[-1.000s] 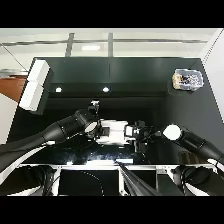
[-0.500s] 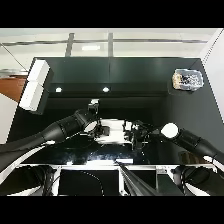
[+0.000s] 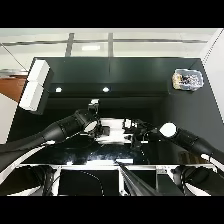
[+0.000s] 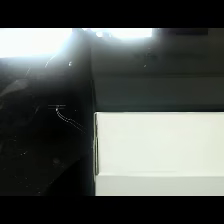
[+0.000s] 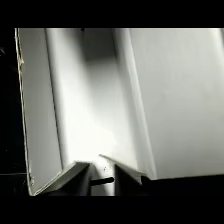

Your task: Fold the box and place the chain.

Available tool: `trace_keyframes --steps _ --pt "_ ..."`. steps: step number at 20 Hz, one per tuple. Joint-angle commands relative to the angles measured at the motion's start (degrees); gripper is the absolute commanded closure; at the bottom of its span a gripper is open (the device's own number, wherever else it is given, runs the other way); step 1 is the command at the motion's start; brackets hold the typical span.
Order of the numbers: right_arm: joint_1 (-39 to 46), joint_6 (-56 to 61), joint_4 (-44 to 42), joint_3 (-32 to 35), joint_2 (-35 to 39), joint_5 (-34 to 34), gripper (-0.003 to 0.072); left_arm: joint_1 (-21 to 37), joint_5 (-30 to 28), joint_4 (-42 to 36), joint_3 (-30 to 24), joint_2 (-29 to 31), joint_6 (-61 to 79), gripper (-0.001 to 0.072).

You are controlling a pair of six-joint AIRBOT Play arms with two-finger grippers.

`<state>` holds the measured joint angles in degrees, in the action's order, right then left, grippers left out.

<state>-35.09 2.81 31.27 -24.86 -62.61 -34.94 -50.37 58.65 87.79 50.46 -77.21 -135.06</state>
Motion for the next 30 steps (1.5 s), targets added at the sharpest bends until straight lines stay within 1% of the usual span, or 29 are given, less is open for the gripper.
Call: trace_keyframes --steps 1,2,3,4,5,7,8,9,11,13,14,17,20,21,22,24,26,30 --pt "-0.04 -0.02 -0.9 -0.04 -0.11 0.2 0.0503 -0.04 0.07 0.0 0.04 -0.04 0.04 0.0678" --pt "-0.04 -0.02 -1.25 -0.04 -0.09 0.22 0.0348 -0.04 0.07 0.0 0.04 -0.04 0.04 0.0678" --pt "-0.04 -0.02 -1.22 -0.04 -0.11 0.24 0.0352 -0.04 0.07 0.0 0.04 -0.04 0.04 0.0678" --pt "-0.04 -0.04 -1.14 -0.04 -0.11 0.22 0.0537 -0.04 0.07 0.0 0.04 -0.04 0.04 0.0678" --pt "-0.04 -0.02 -1.16 -0.04 -0.11 0.2 0.0599 -0.04 0.09 0.0 0.04 -0.04 0.04 0.0678" --pt "-0.02 0.02 -0.66 -0.04 -0.07 0.17 0.0603 -0.04 0.09 0.0 0.04 -0.04 0.04 0.0678" --pt "0.09 0.68 0.74 -0.07 0.31 0.04 0.0634 -0.04 0.09 0.0 0.04 -0.04 0.04 0.0678" --pt "0.39 3.87 3.87 -0.13 1.27 0.04 0.0635 -0.04 0.07 0.0 0.04 -0.04 0.04 0.0678" --pt "2.71 17.84 14.23 -0.7 4.28 -1.29 0.0635 -0.04 0.07 0.0 0.04 -0.04 0.02 0.0678" --pt "8.24 34.34 24.22 -2.56 8.61 -7.13 0.0635 -0.04 0.07 -0.02 0.04 -0.02 0.04 0.0678" --pt "11.41 39.98 26.34 -3.52 10.69 -9.94 0.0635 -0.04 0.07 -0.04 0.04 -0.04 0.04 0.0678" --pt "23.23 57.16 27.08 -4.42 15.63 -15.96 0.0636 -0.04 0.11 -0.42 0.04 -0.02 0.02 0.0678" --pt "35.28 74.27 28.89 -3.5 15.21 -22.95 0.0636 -0.02 0.11 -1.53 0.04 -0.02 0.02 0.0678" --pt "38.18 77.18 28.68 -2.49 14.82 -24.11 0.0636 -0.04 0.09 -1.53 0.04 -0.04 0.02 0.0678" --pt "39.78 77.68 27.8 -1.22 14.32 -24.24 0.0636 -0.04 0.09 -1.53 0.04 -0.04 0.02 0.0678" --pt "39.69 77.44 23.39 1.88 12.0 -24.33 0.0636 -0.04 0.09 -1.51 0.04 -0.04 0.04 0.0678" --pt "36.72 73.22 15.67 4.11 7.56 -23.87 0.0635 -0.04 0.17 -1.51 0.04 -0.04 0.04 0.0678" --pt "27.15 66.14 3.26 4.13 -1.16 -19.67 0.0635 -0.04 0.33 -1.49 0.04 -0.04 0.04 0.0678"
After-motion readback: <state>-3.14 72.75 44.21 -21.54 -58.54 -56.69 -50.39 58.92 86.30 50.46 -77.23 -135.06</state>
